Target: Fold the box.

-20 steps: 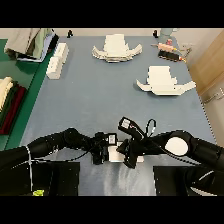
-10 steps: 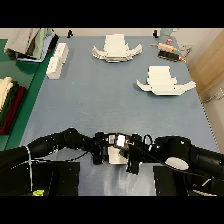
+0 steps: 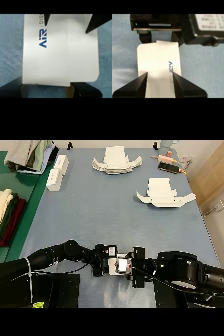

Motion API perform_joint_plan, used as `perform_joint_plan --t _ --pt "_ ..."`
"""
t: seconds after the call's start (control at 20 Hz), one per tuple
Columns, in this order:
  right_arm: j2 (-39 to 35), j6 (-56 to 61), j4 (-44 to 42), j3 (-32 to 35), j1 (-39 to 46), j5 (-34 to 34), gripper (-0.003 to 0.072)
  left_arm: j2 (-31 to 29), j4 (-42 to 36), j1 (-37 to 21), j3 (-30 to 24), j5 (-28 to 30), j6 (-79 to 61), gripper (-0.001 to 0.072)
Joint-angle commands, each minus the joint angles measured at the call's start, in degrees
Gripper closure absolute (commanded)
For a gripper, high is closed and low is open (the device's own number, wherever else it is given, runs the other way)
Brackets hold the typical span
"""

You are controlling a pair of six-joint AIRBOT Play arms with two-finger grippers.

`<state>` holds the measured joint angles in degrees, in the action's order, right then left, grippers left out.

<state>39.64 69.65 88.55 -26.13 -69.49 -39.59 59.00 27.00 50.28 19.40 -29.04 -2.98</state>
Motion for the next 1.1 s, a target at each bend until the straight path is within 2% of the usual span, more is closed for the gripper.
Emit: perform_joint_plan --t 0.0,0.35,0.8,1.05 --pt "0.72 -0.68 6.36 0.02 -0.17 -3.89 0.0201 -0.02 0.00 0.02 -0.02 0.00 -0.02 0.0239" --pt "2.08 -0.68 10.03 0.00 -0.22 -4.50 0.0206 -0.02 0.00 0.02 -0.02 0.00 -0.02 0.0239" --pt "-2.71 -0.72 11.76 -0.31 -0.24 -3.76 0.0207 -0.04 0.00 0.04 -0.02 -0.02 -0.02 0.0239" --pt "-2.93 -0.70 12.94 -0.31 -0.24 -1.29 0.0208 -0.04 0.00 0.04 -0.02 -0.02 -0.02 0.0239"
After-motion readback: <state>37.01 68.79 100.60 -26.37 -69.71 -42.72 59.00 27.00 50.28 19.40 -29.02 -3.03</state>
